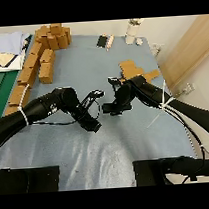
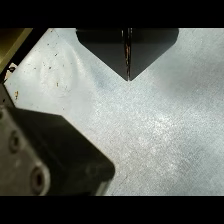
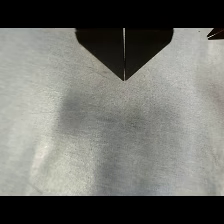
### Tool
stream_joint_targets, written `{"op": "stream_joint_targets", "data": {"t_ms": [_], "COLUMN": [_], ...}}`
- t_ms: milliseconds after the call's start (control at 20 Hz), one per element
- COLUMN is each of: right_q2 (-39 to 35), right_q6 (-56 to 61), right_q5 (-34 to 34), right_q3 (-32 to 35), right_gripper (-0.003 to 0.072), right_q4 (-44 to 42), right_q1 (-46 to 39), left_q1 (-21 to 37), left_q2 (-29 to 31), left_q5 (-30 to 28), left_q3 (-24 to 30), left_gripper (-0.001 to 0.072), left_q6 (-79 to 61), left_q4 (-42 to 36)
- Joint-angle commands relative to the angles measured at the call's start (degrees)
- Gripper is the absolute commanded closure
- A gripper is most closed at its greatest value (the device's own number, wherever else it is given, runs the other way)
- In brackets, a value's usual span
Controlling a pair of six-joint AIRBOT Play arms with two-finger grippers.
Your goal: Fold the box.
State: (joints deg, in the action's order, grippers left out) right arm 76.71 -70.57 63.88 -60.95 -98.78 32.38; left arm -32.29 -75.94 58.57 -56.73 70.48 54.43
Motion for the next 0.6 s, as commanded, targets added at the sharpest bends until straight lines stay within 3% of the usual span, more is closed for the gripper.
{"op": "stream_joint_targets", "data": {"t_ms": [0, 550], "right_q2": [0.0, 0.5], "right_q6": [0.0, 0.0], "right_q5": [-0.2, -2.2], "right_q3": [0.0, 0.0], "right_gripper": [0.0682, 0.0683], "right_q4": [0.0, 0.7], "right_q1": [0.0, 0.0], "left_q1": [0.0, 0.0], "left_q2": [0.0, 0.0], "left_q5": [0.0, 0.0], "left_q3": [0.0, 0.0], "left_gripper": [0.0699, 0.0699], "left_q6": [0.0, 0.0], "left_q4": [0.0, 0.0]}}
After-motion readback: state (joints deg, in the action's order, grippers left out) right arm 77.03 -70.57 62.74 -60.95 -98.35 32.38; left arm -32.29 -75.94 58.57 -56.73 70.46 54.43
